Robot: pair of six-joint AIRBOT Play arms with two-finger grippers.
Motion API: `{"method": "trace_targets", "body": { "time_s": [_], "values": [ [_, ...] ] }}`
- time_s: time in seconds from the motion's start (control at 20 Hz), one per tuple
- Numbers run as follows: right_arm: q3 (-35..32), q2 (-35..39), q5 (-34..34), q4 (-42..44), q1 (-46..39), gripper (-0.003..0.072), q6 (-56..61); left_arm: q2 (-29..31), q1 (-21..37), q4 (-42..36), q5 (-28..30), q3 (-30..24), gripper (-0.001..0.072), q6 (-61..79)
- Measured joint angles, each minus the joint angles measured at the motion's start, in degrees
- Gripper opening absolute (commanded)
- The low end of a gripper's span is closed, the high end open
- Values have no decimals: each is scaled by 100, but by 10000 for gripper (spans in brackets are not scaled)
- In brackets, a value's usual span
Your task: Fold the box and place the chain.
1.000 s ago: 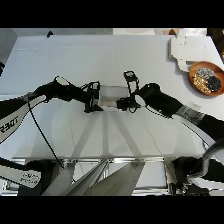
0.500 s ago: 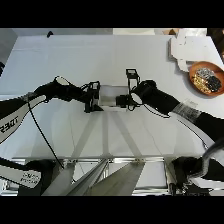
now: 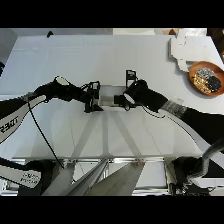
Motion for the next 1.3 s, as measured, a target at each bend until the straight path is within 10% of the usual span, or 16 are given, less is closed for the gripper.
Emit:
{"method": "trace_targets", "body": {
  "time_s": [0.05, 0.25, 0.35, 0.4, 1.05, 1.3],
  "values": [
    [9, -17, -13, -55, 13, 25, 140, 0, 0, -2, 2, 2, 337, -2],
    [15, -57, -37, -219, 63, 54, 483, 0, 2, 2, 17, 2, 337, 15],
    [17, -76, -170, -225, 79, 443, 614, 0, 2, -4, 15, 2, 337, -7],
    [20, -76, -155, -249, 87, 482, 625, 0, 2, -2, 9, 2, 337, -4],
    [17, 1668, 1412, -422, -33, 478, 197, 0, 2, 0, 0, 2, 337, 0],
    [17, 2680, 2105, -1836, -129, 478, -315, 0, 2, 0, 0, 2, 337, 0]
  ]
}}
